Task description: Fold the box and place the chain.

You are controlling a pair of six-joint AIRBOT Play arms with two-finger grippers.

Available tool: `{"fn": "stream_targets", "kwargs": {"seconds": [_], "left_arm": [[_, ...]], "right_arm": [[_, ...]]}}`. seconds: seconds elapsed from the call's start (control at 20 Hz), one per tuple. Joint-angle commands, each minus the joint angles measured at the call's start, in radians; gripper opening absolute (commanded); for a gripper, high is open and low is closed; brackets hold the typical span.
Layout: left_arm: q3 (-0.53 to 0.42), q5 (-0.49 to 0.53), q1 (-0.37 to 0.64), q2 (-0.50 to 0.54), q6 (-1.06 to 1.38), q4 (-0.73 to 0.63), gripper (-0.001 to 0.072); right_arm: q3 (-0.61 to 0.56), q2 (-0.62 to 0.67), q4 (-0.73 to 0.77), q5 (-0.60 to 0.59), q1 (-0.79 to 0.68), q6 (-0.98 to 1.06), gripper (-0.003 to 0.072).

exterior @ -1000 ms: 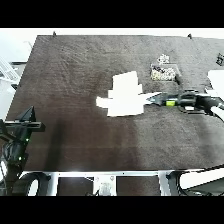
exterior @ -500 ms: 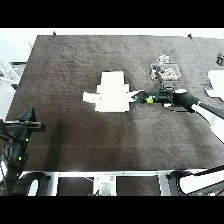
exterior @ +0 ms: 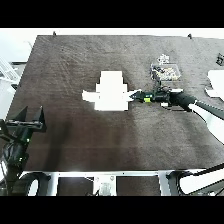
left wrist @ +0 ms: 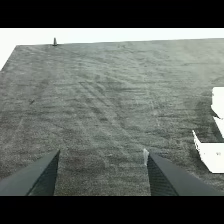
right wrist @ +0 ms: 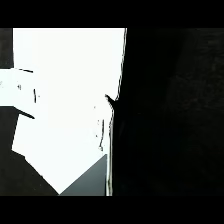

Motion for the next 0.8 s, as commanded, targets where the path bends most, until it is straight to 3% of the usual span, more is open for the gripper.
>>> {"fn": "stream_targets", "kwargs": {"seconds": [0.0,0.2,0.35,0.55,0.75], "left_arm": [[0.002,-0.018,0.000,0.000,0.000,0.000,0.0597],[0.050,-0.059,0.000,-0.036,-0.006,0.000,0.0597],[0.143,-0.079,0.000,-0.188,-0.005,0.000,0.0598],[0.326,-0.164,0.000,-0.553,-0.005,0.000,0.0598],[0.585,-0.328,0.000,-0.940,-0.006,0.000,0.0597]], "right_arm": [[0.001,0.000,-0.002,-0.002,0.002,-0.009,0.0005],[0.001,0.000,-0.001,-0.004,0.002,-0.024,0.0005],[0.001,0.000,-0.001,-0.006,0.002,-0.047,0.0005],[0.001,0.000,-0.001,-0.014,0.002,-0.063,0.0005],[0.001,0.000,-0.001,-0.020,0.002,-0.078,0.0006]]}}
